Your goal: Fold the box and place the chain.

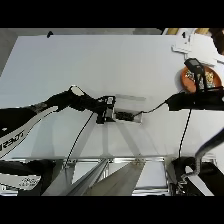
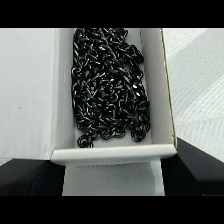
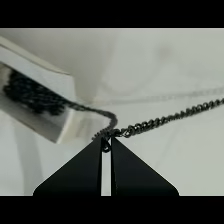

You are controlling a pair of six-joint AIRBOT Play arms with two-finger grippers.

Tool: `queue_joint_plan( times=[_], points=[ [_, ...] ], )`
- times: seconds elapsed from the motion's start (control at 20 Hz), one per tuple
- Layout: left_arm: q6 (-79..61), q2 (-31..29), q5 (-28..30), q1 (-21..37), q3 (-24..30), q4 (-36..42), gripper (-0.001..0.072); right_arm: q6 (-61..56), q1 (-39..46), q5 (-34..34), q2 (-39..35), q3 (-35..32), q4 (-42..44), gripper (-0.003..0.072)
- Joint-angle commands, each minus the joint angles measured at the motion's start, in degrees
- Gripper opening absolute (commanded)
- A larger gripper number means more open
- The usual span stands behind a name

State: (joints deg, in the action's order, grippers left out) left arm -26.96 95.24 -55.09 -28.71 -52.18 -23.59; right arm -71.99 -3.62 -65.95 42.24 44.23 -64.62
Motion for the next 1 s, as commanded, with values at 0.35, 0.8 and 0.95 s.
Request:
queue_joint_plan(
  times=[0.35,0.8,0.95],
  points=[
    [0.0,0.0,0.0,0.0,0.0,0.0,0.0137,15.6,-7.0,10.1,-6.1,-6.3,29.5,0.0016],
    [0.0,0.0,0.0,0.0,0.0,0.0,0.0137,15.4,-14.8,23.9,9.0,-9.3,21.6,0.0081],
    [0.0,0.0,0.0,0.0,0.0,0.0,0.0137,19.6,-14.8,21.5,11.9,-9.3,20.0,0.0241]
  ],
)
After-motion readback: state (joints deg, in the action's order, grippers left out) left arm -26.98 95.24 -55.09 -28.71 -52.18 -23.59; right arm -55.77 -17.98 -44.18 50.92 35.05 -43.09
